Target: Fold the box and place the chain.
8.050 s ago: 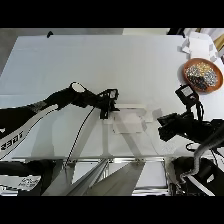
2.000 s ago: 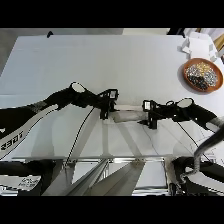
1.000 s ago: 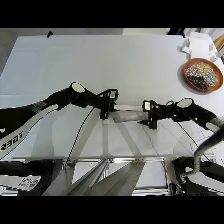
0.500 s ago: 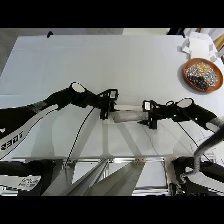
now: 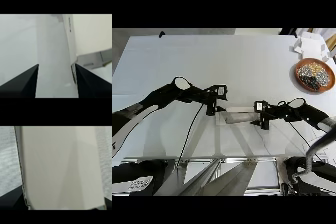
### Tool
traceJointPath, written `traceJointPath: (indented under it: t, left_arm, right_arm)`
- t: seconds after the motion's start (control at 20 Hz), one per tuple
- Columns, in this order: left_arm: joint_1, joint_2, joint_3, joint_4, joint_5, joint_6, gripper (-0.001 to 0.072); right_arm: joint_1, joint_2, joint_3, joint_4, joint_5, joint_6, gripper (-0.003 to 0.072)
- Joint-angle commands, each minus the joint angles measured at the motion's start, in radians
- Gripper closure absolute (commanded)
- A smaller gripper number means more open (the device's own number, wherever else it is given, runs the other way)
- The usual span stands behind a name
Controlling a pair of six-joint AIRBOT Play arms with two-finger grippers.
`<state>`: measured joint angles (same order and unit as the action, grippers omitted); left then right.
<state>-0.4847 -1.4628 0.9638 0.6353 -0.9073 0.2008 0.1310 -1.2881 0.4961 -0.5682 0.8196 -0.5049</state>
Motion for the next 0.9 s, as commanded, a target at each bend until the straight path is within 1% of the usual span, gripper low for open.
traceJointPath:
  t: [0.0,0.05,0.1,0.15,0.2,0.25,0.35,0.4,0.45,0.5,0.6,0.7,0.8,0.85]
  left_arm:
    - [0.008,0.095,0.001,0.254,-0.051,-0.214,0.02]
    - [0.008,0.115,0.001,0.293,-0.081,-0.249,0.0212]
    - [0.008,0.133,0.001,0.312,-0.116,-0.283,0.0243]
    - [0.008,0.147,0.0,0.311,-0.156,-0.312,0.033]
    - [0.005,0.157,0.0,0.304,-0.198,-0.332,0.0484]
    - [-0.001,0.161,0.0,0.286,-0.253,-0.342,0.0712]
    - [-0.032,0.163,0.0,0.234,-0.325,-0.346,0.0705]
    - [-0.057,0.162,0.0,0.203,-0.331,-0.357,0.0705]
    - [-0.088,0.162,0.0,0.162,-0.315,-0.362,0.0705]
    - [-0.116,0.161,0.0,0.122,-0.276,-0.362,0.0705]
    - [-0.164,0.153,0.0,0.042,-0.107,-0.363,0.0705]
    - [-0.187,0.124,0.0,-0.097,0.079,-0.367,0.0705]
    - [-0.19,0.08,0.0,-0.233,0.225,-0.385,0.0705]
    - [-0.188,0.055,0.0,-0.269,0.28,-0.415,0.0706]
  right_arm:
    - [0.0,0.0,0.0,0.0,0.0,-0.001,0.0245]
    - [0.0,0.0,0.0,0.0,0.0,-0.001,0.0245]
    - [0.0,0.0,0.0,0.0,0.0,-0.001,0.0245]
    - [0.0,0.0,0.0,0.0,0.0,-0.001,0.0245]
    - [0.0,0.0,0.0,0.0,0.0,-0.001,0.0245]
    - [0.0,0.0,0.0,0.0,0.0,-0.001,0.0245]
    - [0.0,0.0,0.0,0.0,0.0,-0.001,0.0245]
    - [0.0,0.0,0.0,0.0,0.0,-0.001,0.0245]
    - [0.0,0.0,0.0,0.0,0.0,-0.001,0.0245]
    - [0.0,0.0,0.0,0.0,0.0,-0.001,0.0245]
    - [0.0,0.0,0.0,0.0,0.0,-0.001,0.0245]
    - [0.0,0.0,0.0,0.0,0.0,-0.001,0.0245]
    - [0.0,0.0,0.0,0.0,0.0,-0.001,0.0245]
    - [0.0,0.0,0.0,0.0,0.0,-0.001,0.0245]
